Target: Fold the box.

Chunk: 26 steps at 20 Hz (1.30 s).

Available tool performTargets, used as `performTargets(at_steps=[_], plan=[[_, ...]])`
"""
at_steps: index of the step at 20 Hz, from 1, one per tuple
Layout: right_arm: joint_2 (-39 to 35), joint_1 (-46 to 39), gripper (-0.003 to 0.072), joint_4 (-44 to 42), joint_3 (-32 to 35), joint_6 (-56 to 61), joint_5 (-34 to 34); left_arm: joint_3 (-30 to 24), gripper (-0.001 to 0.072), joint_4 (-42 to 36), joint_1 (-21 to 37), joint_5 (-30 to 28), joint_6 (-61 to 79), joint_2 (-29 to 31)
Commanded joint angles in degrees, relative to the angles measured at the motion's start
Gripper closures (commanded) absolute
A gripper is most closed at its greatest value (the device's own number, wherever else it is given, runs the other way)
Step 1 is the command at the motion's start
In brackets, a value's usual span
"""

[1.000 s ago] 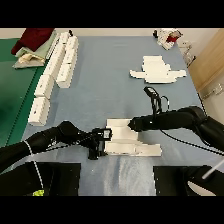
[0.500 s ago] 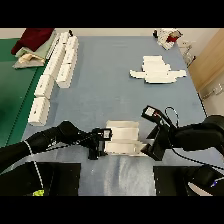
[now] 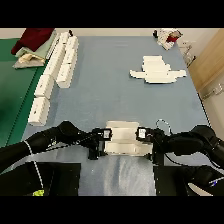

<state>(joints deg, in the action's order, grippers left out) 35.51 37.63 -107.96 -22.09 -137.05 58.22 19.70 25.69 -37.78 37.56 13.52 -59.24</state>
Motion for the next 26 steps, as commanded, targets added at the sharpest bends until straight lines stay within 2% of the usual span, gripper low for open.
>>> performTargets(at_steps=[1, 4, 6, 7, 8, 10, 13, 14, 15, 17, 25, 26], plan=[[0.2, 0.3, -0.0017, -1.9, 2.3, -5.4, -4.7, 0.0, 0.0188, 0.0, 0.0, 0.0, 0.0, 0.0], [1.2, 0.3, -0.0001, -2.5, 2.8, -9.0, -9.9, 0.0, 0.0188, 0.0, 0.0, 0.0, 0.0, 0.0], [2.4, 0.3, 0.0005, -3.8, 2.8, -10.5, -10.7, 0.0, 0.0188, 0.0, 0.0, 0.0, 0.0, 0.0], [2.8, 0.3, 0.0035, -4.6, 2.8, -11.5, -10.8, 0.0, 0.0188, 0.0, 0.0, 0.0, 0.0, 0.0], [2.8, 0.3, 0.0182, -5.5, 2.8, -12.2, -10.8, 0.0, 0.0188, 0.0, 0.0, 0.0, 0.0, 0.0], [2.8, 0.3, 0.0245, -8.1, 2.8, -13.6, -9.8, 0.0, 0.0188, 0.0, 0.0, 0.0, 0.0, 0.0], [2.8, 0.3, 0.0479, -8.9, 2.8, -13.6, -9.3, 0.0, 0.0188, 0.0, 0.0, 0.0, 0.0, 0.0], [2.8, 0.3, 0.0531, -8.9, 2.8, -13.6, -9.4, 0.0, 0.0188, 0.0, 0.0, 0.0, 0.0, 0.0], [2.8, 0.4, 0.0539, -9.3, 2.8, -13.6, -9.7, 0.0, 0.0187, 0.0, 0.0, 0.0, 0.0, 0.0], [2.8, 0.4, 0.0606, -10.3, 2.8, -13.7, -10.0, 0.0, 0.0187, 0.0, 0.0, 0.0, 0.0, 0.0], [2.8, 0.4, 0.0583, -12.2, 2.8, -14.2, -12.6, 0.0, 0.0187, 0.0, 0.0, 0.0, 0.0, 0.0], [2.8, 0.4, 0.0444, -12.5, 2.8, -14.2, -12.7, 0.0, 0.0188, 0.0, 0.0, 0.0, 0.0, 0.0]])
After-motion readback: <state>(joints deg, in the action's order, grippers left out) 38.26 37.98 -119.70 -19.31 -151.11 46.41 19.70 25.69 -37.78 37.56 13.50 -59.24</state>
